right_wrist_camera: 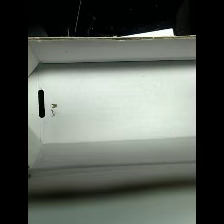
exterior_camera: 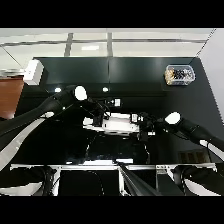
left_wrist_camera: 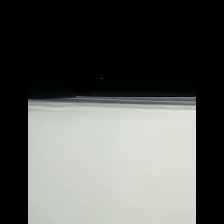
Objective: Fold the box and place the chain.
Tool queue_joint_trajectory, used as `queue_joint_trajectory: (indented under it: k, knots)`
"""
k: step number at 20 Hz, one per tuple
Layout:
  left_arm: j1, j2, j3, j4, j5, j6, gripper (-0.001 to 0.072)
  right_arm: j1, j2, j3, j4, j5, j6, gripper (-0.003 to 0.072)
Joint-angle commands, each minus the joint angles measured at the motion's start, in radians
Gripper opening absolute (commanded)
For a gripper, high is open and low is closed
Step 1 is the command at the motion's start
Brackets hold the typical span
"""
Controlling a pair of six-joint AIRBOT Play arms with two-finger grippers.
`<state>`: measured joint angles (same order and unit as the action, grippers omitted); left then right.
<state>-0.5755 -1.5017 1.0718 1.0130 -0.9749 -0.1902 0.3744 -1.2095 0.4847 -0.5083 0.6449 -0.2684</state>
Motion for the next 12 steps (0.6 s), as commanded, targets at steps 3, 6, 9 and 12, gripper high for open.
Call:
queue_joint_trajectory:
  k: [3, 6, 9, 12]
  knots:
    - [0.002, 0.005, 0.001, 0.0, 0.001, -0.005, 0.0371, 0.001, 0.0, 0.001, -0.002, -0.002, 0.0, 0.0528]
    - [0.002, 0.038, 0.002, 0.002, 0.032, -0.058, 0.06, 0.001, 0.0, 0.001, -0.002, -0.002, -0.001, 0.0527]
    - [0.002, 0.113, 0.002, 0.134, 0.02, -0.201, 0.0644, 0.001, 0.0, 0.001, -0.003, 0.002, -0.001, 0.0527]
    - [0.021, 0.196, 0.001, 0.383, -0.082, -0.452, 0.0644, 0.001, 0.0, 0.001, -0.015, 0.024, -0.012, 0.0449]
